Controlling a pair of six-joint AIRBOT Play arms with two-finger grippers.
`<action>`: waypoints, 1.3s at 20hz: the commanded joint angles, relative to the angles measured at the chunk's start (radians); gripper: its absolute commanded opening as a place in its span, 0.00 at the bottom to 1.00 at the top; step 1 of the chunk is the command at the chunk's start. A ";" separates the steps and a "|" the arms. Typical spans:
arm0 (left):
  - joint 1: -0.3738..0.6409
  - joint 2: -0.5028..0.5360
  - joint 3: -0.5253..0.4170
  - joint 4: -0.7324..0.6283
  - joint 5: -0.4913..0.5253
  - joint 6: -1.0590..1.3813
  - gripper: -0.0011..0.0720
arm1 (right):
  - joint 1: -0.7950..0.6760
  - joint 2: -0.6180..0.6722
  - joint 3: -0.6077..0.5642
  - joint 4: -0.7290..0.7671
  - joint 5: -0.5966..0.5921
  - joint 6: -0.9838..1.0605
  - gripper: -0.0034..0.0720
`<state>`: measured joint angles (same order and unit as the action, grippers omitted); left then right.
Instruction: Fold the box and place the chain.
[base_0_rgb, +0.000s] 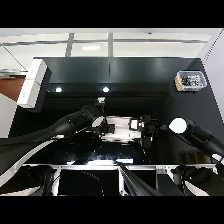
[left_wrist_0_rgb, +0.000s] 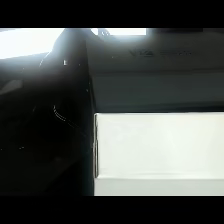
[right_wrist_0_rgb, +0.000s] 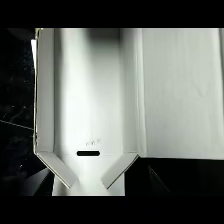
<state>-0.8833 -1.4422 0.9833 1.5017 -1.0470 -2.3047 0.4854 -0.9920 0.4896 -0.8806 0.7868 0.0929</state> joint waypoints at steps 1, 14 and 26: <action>0.001 0.000 0.000 0.001 -0.002 -0.004 0.06 | -0.005 0.002 0.000 -0.010 0.025 0.000 0.81; 0.001 0.000 0.000 0.001 -0.001 -0.004 0.06 | 0.083 -0.073 0.000 0.172 -0.056 -0.019 0.31; 0.001 0.000 0.000 0.001 0.000 -0.004 0.06 | 0.103 -0.106 0.000 0.190 -0.111 -0.007 0.32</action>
<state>-0.8833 -1.4422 0.9833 1.5017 -1.0496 -2.3100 0.5873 -1.0950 0.4900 -0.6930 0.6796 0.0830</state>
